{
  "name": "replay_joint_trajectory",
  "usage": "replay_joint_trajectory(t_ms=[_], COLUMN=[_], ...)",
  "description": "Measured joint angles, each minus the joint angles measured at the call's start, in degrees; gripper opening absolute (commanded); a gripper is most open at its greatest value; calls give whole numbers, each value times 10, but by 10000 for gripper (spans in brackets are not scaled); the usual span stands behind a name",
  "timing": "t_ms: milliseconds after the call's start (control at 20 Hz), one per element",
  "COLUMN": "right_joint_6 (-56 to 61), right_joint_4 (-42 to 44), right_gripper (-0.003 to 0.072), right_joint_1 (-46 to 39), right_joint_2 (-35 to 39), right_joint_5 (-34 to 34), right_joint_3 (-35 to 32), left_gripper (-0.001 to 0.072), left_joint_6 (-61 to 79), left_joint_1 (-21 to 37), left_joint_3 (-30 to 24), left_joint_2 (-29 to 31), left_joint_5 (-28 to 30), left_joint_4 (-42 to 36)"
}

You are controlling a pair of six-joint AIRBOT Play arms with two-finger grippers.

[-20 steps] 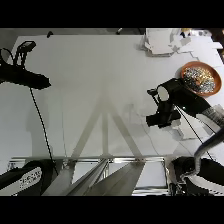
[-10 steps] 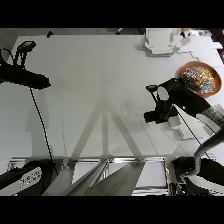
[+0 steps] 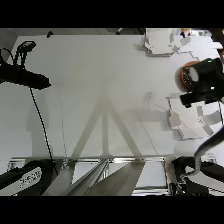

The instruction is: Fold the box and place the chain.

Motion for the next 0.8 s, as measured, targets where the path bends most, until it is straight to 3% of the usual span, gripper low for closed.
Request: replay_joint_trajectory(t_ms=[300, 500, 750, 800], right_joint_6=[-80, -142, -172, -172], right_joint_4=[-41, -20, 2, 2], right_gripper=[661, 641, 502, 420], right_joint_1=[-186, -246, -266, -268], right_joint_2=[0, -5, -59, -75], right_joint_5=[-40, -94, -111, -107], right_joint_3=[5, 5, 5, 5], left_gripper=[10, 10, 10, 10], left_joint_6=[0, 0, 0, 0], left_joint_1=[0, 0, 0, 0], left_joint_3=[0, 0, 0, 0], left_joint_2=[0, 0, 0, 0], left_joint_5=[0, 0, 0, 0], left_joint_4=[0, 0, 0, 0])
